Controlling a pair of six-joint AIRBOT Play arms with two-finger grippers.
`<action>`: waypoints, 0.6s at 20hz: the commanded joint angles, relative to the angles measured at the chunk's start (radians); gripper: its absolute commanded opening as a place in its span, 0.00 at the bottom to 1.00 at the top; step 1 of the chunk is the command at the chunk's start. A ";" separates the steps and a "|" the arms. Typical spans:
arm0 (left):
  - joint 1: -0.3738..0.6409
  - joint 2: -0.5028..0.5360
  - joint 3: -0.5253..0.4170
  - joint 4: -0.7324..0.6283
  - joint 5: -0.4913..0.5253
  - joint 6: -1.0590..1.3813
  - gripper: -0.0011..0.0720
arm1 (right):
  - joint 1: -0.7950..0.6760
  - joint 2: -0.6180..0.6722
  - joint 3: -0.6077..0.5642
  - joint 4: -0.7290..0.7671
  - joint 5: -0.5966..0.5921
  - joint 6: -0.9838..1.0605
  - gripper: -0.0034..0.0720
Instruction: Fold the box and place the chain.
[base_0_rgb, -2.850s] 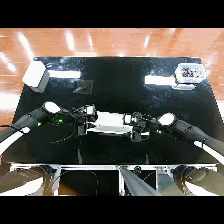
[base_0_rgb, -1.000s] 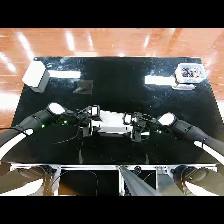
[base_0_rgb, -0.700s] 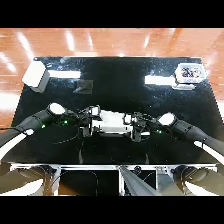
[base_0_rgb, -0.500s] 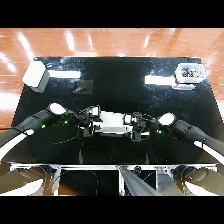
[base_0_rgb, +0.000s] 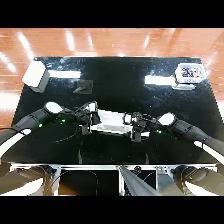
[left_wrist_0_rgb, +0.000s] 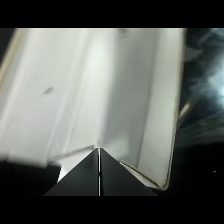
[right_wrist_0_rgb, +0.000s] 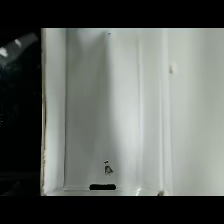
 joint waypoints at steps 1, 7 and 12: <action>0.080 0.048 0.001 0.001 0.002 -0.090 0.04 | -0.002 0.000 0.000 0.000 0.006 0.000 0.87; 0.209 0.209 0.001 0.084 0.005 -0.341 0.04 | -0.031 0.000 0.000 -0.053 0.014 -0.008 0.87; 0.240 0.222 0.001 0.465 -0.084 -0.902 0.04 | -0.057 0.000 0.000 -0.060 0.067 -0.019 0.87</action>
